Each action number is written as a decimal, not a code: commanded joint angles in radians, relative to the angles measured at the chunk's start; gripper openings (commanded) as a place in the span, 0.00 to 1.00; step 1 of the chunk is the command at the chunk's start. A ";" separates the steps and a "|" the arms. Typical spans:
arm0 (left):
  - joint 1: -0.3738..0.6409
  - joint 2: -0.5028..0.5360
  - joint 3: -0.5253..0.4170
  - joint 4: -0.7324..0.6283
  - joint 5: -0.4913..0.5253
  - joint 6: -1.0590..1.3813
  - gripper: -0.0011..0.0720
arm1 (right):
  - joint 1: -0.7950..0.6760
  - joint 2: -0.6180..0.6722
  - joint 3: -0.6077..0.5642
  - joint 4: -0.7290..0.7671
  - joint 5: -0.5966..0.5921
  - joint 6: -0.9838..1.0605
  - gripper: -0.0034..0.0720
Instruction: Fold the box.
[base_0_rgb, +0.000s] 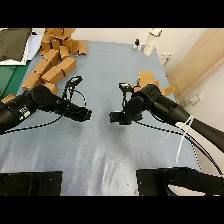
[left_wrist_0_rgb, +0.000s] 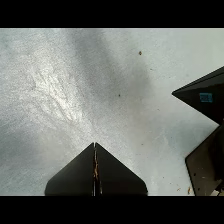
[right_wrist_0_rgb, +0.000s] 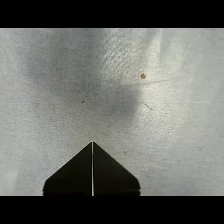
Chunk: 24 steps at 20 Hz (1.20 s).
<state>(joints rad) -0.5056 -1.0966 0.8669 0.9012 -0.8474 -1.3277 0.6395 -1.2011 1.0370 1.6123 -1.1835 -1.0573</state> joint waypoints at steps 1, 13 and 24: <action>0.000 -0.001 0.000 0.000 0.000 0.000 0.03 | 0.000 0.000 0.001 0.001 0.000 0.000 0.05; 0.000 -0.001 0.000 0.000 0.000 0.000 0.03 | -0.127 -0.003 0.075 -0.291 0.012 -0.017 0.13; 0.000 -0.001 0.000 -0.026 0.089 0.000 0.03 | -1.178 -0.321 0.341 0.141 0.375 -0.493 0.64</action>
<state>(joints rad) -0.5056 -1.0966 0.8673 0.8833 -0.7948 -1.3281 -0.3592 -1.4014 1.3273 1.5425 -0.9558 -1.3701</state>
